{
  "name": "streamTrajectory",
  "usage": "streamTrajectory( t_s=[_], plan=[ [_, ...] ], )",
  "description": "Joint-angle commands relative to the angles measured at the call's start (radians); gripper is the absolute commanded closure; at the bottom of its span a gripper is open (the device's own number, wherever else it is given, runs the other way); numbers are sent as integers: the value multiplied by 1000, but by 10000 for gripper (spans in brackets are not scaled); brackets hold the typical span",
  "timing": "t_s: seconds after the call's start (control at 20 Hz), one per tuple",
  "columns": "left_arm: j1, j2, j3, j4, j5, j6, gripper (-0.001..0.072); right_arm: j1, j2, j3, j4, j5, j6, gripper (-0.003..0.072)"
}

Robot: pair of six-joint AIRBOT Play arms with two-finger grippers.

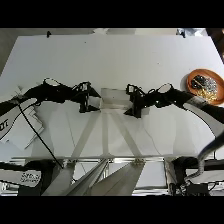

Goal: Fold the box and place the chain.

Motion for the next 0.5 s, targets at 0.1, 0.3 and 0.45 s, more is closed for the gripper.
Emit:
streamTrajectory(
  t_s=[0.1, 0.3, 0.45],
  plan=[
    [-38, -4, 0, -37, 0, 15, 12, 1, -1, 0, 2, 0, 3, 288],
    [-36, 0, 0, -22, -14, 15, 16, 1, -1, 0, 2, 0, 3, 288],
    [-35, 0, 0, -22, -15, 29, 101, 1, -1, 0, 2, 0, 3, 288]
  ],
)
